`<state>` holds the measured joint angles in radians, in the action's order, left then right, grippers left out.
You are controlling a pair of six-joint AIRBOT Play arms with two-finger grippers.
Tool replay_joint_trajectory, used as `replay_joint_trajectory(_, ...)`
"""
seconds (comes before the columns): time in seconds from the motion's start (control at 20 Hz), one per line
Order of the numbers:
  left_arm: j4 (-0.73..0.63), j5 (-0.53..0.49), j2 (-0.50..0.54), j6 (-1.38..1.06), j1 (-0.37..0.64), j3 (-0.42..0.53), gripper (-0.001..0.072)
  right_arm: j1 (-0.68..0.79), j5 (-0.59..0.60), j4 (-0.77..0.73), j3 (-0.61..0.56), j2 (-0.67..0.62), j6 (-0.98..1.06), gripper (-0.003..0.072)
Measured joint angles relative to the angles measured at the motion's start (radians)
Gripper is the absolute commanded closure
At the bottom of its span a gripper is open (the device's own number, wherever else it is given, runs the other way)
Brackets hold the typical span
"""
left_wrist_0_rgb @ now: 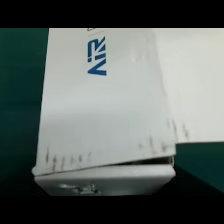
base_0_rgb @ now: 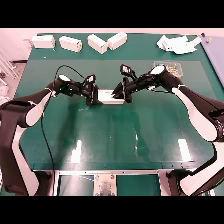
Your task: Fold the box and place the chain.
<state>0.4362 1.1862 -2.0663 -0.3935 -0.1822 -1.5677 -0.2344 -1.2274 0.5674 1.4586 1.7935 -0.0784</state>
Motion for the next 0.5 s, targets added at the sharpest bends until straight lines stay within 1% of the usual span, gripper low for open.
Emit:
replay_joint_trajectory(0.05,0.000,0.000,0.000,0.000,0.000,0.000,0.0239,0.000,-0.009,0.002,0.002,0.000,0.001,0.0390)
replay_joint_trajectory(0.15,0.000,0.000,0.000,0.000,0.000,0.000,0.0239,0.000,-0.017,0.006,0.005,0.000,0.005,0.0397)
replay_joint_trajectory(0.5,0.000,0.000,0.000,0.000,0.000,0.000,0.0239,0.000,0.003,0.043,0.021,0.000,0.010,0.0372)
